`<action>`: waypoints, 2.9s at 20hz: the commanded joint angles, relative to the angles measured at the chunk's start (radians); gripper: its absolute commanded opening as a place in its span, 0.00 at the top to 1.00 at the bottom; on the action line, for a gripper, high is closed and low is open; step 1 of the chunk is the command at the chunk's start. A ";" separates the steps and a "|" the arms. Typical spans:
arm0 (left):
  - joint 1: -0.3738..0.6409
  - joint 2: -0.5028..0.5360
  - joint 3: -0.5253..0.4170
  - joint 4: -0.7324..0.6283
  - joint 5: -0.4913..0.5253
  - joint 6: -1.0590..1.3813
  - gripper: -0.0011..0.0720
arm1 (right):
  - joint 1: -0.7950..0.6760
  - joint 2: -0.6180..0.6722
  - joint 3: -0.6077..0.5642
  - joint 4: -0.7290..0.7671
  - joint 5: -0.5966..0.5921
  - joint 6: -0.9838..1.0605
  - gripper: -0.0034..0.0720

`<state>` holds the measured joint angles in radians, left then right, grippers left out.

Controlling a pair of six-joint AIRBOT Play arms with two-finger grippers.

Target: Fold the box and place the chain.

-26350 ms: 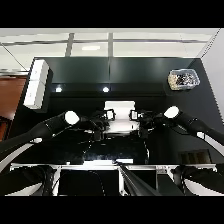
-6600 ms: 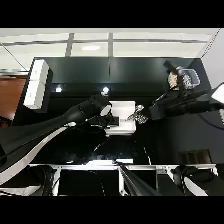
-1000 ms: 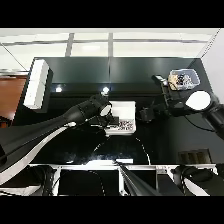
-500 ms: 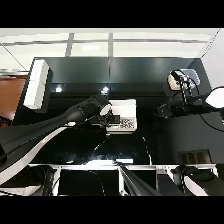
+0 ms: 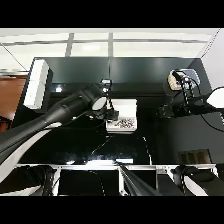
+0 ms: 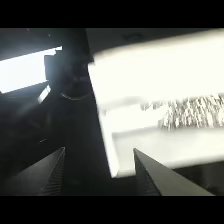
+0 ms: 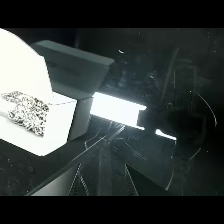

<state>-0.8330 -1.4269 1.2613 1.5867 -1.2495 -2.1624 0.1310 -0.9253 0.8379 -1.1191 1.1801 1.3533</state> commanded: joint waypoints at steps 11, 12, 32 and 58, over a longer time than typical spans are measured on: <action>0.541 0.456 -0.697 -0.798 0.487 1.026 0.30 | 0.000 0.000 0.001 -0.008 -0.023 0.054 0.52; 0.563 0.425 -0.718 -0.971 0.428 1.344 0.30 | 0.000 0.000 0.001 -0.008 -0.026 0.057 0.52; 0.436 0.060 -0.595 -1.186 0.422 2.508 0.00 | 0.000 0.000 0.001 -0.011 -0.032 0.069 0.52; 0.390 0.025 -0.552 -1.105 0.409 2.466 0.06 | 0.000 0.000 0.001 -0.008 -0.034 0.079 0.52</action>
<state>-0.4400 -1.4014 0.7086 0.4732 -0.8448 0.3073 0.1310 -0.9257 0.8379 -1.1275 1.1469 1.4326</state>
